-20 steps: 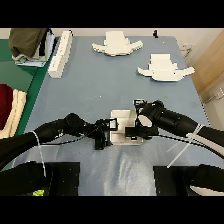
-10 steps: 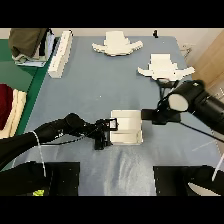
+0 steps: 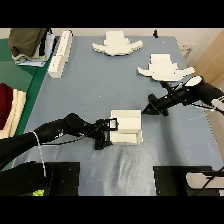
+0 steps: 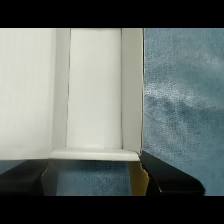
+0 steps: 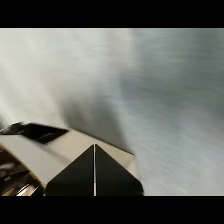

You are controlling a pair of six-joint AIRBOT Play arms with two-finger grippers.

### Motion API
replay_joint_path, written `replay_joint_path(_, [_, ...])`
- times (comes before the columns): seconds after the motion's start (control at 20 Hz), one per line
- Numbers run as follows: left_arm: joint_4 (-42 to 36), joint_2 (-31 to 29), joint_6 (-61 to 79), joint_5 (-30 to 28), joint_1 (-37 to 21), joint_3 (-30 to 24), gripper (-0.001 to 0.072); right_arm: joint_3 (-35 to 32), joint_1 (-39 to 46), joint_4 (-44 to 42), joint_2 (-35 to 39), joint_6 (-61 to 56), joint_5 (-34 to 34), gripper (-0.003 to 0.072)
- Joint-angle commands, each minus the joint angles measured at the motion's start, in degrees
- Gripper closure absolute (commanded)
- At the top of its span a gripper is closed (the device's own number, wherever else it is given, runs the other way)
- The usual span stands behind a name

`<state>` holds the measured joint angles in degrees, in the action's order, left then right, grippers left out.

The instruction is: Fold the box.

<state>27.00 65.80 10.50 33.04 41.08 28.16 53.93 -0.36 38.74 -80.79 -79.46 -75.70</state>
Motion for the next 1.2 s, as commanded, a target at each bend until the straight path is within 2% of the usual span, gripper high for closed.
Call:
replay_joint_path(0.0, [0.02,-0.02,-0.02,0.04,0.02,-0.02,0.0280,1.01,0.83,-17.88,-7.13,14.27,-4.72,0.0685])
replay_joint_path(0.15, [0.02,-0.02,-0.02,0.07,0.02,-0.02,0.0280,0.98,-3.45,-18.36,-6.23,18.12,-8.98,0.0685])
replay_joint_path(0.3, [0.02,-0.02,0.00,0.04,0.02,-0.02,0.0280,0.98,-8.11,-15.06,-3.78,18.51,-12.55,0.0685])
replay_joint_path(0.5, [0.02,-0.02,0.00,0.13,0.02,-0.02,0.0280,0.55,-14.51,-5.01,2.99,16.59,-12.50,0.0685])
replay_joint_path(0.65, [0.02,-0.02,-0.02,0.00,0.02,-0.02,0.0280,-1.95,-17.14,-2.08,8.31,15.82,-11.37,0.0685])
replay_joint_path(0.9, [0.02,-0.02,0.00,0.02,0.02,-0.02,0.0280,-9.11,-18.34,0.66,13.70,17.73,-4.70,0.0685])
replay_joint_path(1.15, [0.02,-0.02,0.00,0.04,0.02,-0.02,0.0280,-14.73,-20.70,3.10,17.40,28.59,5.57,0.0685])
